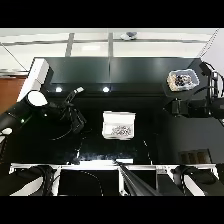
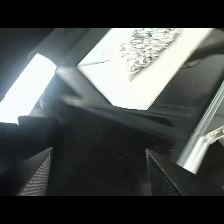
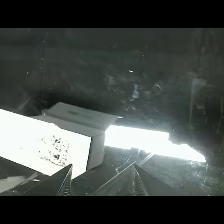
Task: Fold the box and place the chain.
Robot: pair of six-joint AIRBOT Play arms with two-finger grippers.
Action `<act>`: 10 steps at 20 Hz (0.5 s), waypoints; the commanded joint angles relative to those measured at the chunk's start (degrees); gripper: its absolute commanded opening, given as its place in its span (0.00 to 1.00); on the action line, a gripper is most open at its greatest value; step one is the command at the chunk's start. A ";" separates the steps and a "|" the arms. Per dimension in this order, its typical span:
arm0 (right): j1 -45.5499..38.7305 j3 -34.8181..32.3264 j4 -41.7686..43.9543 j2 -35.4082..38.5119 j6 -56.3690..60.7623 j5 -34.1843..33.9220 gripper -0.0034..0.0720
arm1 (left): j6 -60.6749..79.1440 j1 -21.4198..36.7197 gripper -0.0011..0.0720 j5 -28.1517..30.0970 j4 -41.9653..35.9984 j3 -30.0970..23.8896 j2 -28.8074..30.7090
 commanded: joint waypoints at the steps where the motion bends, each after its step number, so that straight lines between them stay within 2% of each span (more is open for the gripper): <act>1: -0.02 0.04 0.02 0.04 1.44 0.22 0.63 | 34.07 2.69 0.99 3.45 -7.58 -4.63 -2.38; 3: -0.02 0.04 0.02 0.04 2.14 0.46 0.63 | 41.64 2.78 0.99 3.91 -10.78 -4.61 -4.59; 6: -0.02 0.04 0.02 0.04 2.51 0.46 0.63 | 49.81 2.21 0.99 4.20 -11.04 -4.61 -7.76; 10: -0.02 0.04 -0.02 0.04 2.49 0.31 0.63 | 50.73 -2.08 0.99 5.95 -11.26 -4.63 -9.01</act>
